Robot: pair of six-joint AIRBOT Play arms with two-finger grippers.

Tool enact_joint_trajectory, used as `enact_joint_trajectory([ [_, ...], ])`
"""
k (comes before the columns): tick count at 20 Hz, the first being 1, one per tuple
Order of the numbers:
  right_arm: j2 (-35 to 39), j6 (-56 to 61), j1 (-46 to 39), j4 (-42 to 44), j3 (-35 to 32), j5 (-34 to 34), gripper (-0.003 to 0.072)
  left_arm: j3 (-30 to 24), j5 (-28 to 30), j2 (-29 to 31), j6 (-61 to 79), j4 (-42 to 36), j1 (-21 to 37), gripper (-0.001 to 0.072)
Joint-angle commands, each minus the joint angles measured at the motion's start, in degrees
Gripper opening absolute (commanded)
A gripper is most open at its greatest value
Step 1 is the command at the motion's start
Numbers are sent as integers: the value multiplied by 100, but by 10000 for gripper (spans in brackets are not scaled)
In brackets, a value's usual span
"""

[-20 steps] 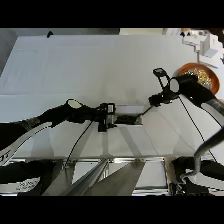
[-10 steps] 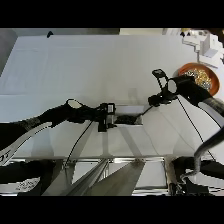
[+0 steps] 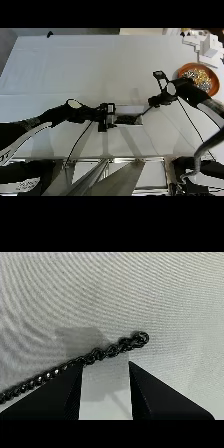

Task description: Fold the box and place the chain.

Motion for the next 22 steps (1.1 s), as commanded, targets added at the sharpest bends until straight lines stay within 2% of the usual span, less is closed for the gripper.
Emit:
enact_joint_trajectory([
  [1,-11,39,-2,-35,-85,-221,214,4,2,2,2,0,0,254],
  [2,-11,35,-2,-35,-85,-219,164,4,0,2,2,0,2,254],
  [5,-11,35,-2,-37,-87,-214,151,4,2,2,2,0,0,254],
  [6,-11,35,-2,-35,-98,-214,120,4,2,2,2,0,0,254],
  [7,-11,35,-2,-35,-131,-214,37,4,0,2,2,0,2,254],
  [13,129,-39,-2,-15,-350,-214,14,4,2,2,2,0,2,254],
  [18,1032,-118,-2,-15,-350,-262,14,4,4,2,2,0,2,254],
  [22,1853,-313,13,70,-350,131,14,4,0,2,2,0,0,253],
])
